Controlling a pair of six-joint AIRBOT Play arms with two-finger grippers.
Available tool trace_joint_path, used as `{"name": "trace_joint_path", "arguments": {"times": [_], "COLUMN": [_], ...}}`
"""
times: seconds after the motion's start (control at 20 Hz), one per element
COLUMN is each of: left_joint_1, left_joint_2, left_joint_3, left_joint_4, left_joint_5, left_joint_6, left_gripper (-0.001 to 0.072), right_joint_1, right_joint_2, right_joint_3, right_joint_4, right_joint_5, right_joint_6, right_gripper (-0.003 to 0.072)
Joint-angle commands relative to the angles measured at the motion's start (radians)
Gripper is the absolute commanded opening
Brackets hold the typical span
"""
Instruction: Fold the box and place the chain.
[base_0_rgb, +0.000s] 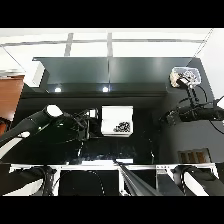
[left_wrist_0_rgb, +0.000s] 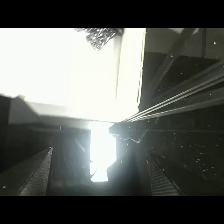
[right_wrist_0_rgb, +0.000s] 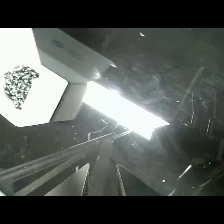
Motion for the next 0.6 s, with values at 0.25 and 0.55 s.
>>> {"name": "trace_joint_path", "arguments": {"times": [0.25,0.55], "left_joint_1": [-0.012,-0.069], "left_joint_2": [-0.067,-0.077], "left_joint_3": [0.044,0.056], "left_joint_4": [-0.101,-0.105], "left_joint_5": [0.04,0.052], "left_joint_6": [0.118,0.114], "left_gripper": [0.072,0.0718], "right_joint_1": [0.01,0.015], "right_joint_2": [0.0,0.0], "right_joint_3": [0.0,0.0], "right_joint_4": [0.011,0.014], "right_joint_5": [0.01,0.01], "right_joint_6": [0.007,0.006], "right_gripper": [0.019,0.019]}}
